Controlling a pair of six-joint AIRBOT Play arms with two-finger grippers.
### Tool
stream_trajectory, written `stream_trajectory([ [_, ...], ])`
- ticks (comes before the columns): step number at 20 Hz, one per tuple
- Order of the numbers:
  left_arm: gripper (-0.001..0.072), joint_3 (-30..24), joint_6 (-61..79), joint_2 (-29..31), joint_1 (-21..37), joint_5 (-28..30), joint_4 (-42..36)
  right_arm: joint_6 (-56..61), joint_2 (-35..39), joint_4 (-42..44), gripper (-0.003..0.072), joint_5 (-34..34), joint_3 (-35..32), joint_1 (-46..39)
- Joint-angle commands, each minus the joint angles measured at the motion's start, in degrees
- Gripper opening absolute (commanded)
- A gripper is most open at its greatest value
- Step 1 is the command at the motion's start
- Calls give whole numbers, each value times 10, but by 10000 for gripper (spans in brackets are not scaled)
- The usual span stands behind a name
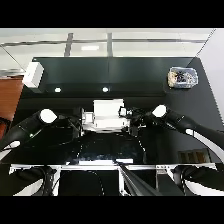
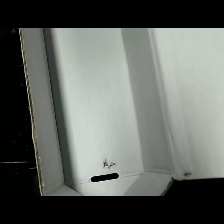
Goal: Fold the box and place the chain.
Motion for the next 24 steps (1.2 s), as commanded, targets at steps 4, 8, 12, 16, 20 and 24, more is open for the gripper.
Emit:
stream_trajectory([
  [4, 255, 8, 7, -11, -12, -17, -72, 0, 0, 0, 228, 0, 0, 0],
  [8, 229, 8, -26, -11, -11, -30, -90, 0, 0, 0, 227, 0, 0, 0],
  [12, 229, 8, -25, -24, -12, -28, -166, 0, 0, 0, 228, 0, 0, 0],
  [16, 229, 8, -23, -65, -12, -20, -249, 0, 0, 0, 227, 0, 0, 0],
  [20, 221, 8, -20, -70, -11, -19, -245, 0, 0, 0, 227, 0, 0, 0],
  [24, 250, 8, -13, -70, -11, -19, -245, 0, 0, 0, 227, 0, 0, 0],
])
